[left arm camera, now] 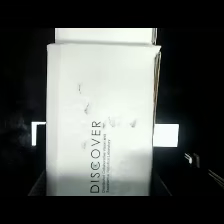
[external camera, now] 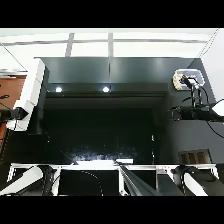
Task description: Fold the box and place the chain.
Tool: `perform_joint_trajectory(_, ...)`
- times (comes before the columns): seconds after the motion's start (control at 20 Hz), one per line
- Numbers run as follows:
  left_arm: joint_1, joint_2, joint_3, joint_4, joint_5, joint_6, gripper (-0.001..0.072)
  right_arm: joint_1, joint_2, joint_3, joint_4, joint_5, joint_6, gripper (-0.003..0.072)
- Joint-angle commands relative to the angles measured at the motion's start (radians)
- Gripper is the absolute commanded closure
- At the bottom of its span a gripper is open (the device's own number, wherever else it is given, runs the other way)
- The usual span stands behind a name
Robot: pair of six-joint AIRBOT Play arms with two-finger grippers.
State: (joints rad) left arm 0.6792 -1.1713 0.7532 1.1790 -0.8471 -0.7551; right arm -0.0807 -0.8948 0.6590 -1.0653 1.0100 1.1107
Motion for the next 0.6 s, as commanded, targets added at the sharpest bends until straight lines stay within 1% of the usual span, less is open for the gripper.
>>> perform_joint_trajectory(0.0, -0.001, -0.024, 0.000, -0.024, 0.024, 0.004, 0.0330, 0.000, 0.001, 0.000, 0.011, 0.012, 0.000, 0.0676)
perform_joint_trajectory(0.05, -0.001, -0.033, 0.000, -0.046, 0.019, 0.004, 0.0139, 0.001, 0.001, 0.000, 0.021, 0.015, 0.000, 0.0676)
perform_joint_trajectory(0.1, -0.003, -0.038, 0.000, -0.074, 0.007, 0.003, -0.0010, 0.001, 0.001, 0.000, 0.026, 0.014, 0.000, 0.0677)
perform_joint_trajectory(0.15, -0.008, -0.035, 0.006, -0.080, -0.004, 0.003, -0.0010, 0.005, 0.001, 0.000, 0.019, 0.014, -0.008, 0.0676)
perform_joint_trajectory(0.2, -0.014, -0.025, 0.028, -0.053, -0.034, 0.003, -0.0011, 0.014, 0.001, 0.000, 0.006, 0.016, -0.013, 0.0677)
perform_joint_trajectory(0.25, -0.018, -0.008, 0.065, -0.028, -0.063, 0.002, -0.0010, 0.022, 0.001, 0.000, 0.005, 0.018, -0.016, 0.0676)
perform_joint_trajectory(0.35, -0.017, 0.040, 0.148, -0.028, -0.101, -0.048, -0.0010, 0.042, 0.001, 0.001, 0.006, 0.017, -0.028, 0.0676)
perform_joint_trajectory(0.45, -0.025, 0.096, 0.229, -0.072, -0.142, -0.083, -0.0010, 0.054, 0.001, 0.008, 0.006, 0.006, -0.097, 0.0677)
perform_joint_trajectory(0.55, -0.052, 0.153, 0.288, -0.175, -0.144, -0.122, 0.0000, 0.067, 0.001, 0.070, 0.006, 0.037, -0.105, 0.0676)
